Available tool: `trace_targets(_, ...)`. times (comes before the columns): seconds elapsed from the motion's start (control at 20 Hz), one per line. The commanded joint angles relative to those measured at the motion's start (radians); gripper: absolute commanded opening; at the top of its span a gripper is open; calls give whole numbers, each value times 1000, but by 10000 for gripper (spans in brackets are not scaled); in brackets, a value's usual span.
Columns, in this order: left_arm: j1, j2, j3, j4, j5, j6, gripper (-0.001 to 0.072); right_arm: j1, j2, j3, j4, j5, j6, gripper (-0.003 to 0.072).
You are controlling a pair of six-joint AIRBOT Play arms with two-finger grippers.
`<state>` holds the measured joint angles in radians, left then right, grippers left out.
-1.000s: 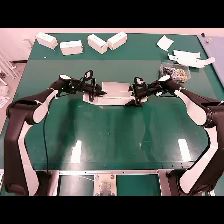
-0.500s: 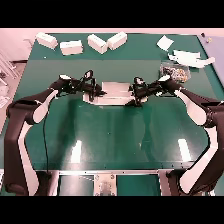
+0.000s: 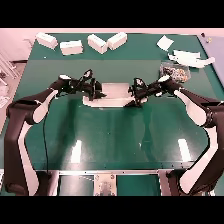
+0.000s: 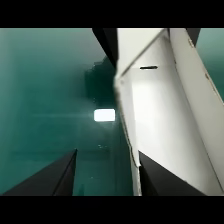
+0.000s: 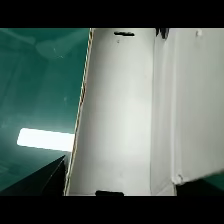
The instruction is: Fold the box and place the chain.
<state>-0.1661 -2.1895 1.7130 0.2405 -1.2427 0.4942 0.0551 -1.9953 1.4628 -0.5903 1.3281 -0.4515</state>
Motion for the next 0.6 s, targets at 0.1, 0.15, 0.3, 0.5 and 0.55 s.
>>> trace_targets(0.1,0,18,16,-73,-82,-16,431,-1,-1,0,6,-14,3,510)
trace_targets(0.15,0,26,20,-74,-87,-18,593,-1,-1,0,5,-14,3,510)
trace_targets(0.3,4,59,20,-73,-78,-34,719,-1,-1,0,5,-14,3,510)
trace_targets(0.5,31,100,23,-66,-131,-59,719,-1,-1,0,6,-15,3,510)
trace_targets(0.55,42,114,24,-66,-159,-69,719,-1,-1,0,5,-15,3,510)
